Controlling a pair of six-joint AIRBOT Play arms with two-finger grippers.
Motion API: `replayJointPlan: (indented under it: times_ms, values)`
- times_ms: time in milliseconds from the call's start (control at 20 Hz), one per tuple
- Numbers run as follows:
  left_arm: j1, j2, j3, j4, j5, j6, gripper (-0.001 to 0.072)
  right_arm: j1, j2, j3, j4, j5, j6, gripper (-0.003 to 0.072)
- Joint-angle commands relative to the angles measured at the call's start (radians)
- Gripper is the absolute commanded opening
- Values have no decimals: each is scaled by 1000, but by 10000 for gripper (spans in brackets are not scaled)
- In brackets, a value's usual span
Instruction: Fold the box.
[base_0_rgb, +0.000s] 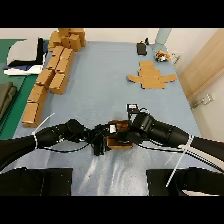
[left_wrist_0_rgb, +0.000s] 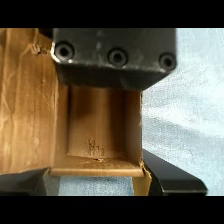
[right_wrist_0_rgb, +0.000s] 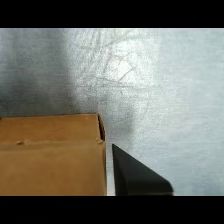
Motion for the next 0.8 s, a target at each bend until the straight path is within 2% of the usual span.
replayJointPlan:
  times_ms: [0,50,150,200,400,500,550,750]
  values:
    - [0,0,1,0,0,0,543,0,-3,0,4,-6,-2,262]
    - [0,0,1,0,0,0,543,0,-13,0,5,-6,-8,259]
    - [0,0,1,0,1,0,543,0,-41,-2,3,-6,-14,66]
    - [0,0,1,0,1,0,543,0,-56,-2,3,-6,-18,4]
    - [0,0,1,0,1,0,543,2,-75,-1,6,-6,-34,7]
    - [0,0,1,0,1,0,543,2,-74,-1,27,-6,-42,334]
    - [0,0,1,0,1,0,543,2,-74,0,40,-6,-50,363]
    - [0,0,0,0,0,0,543,0,-74,1,47,-6,-52,363]
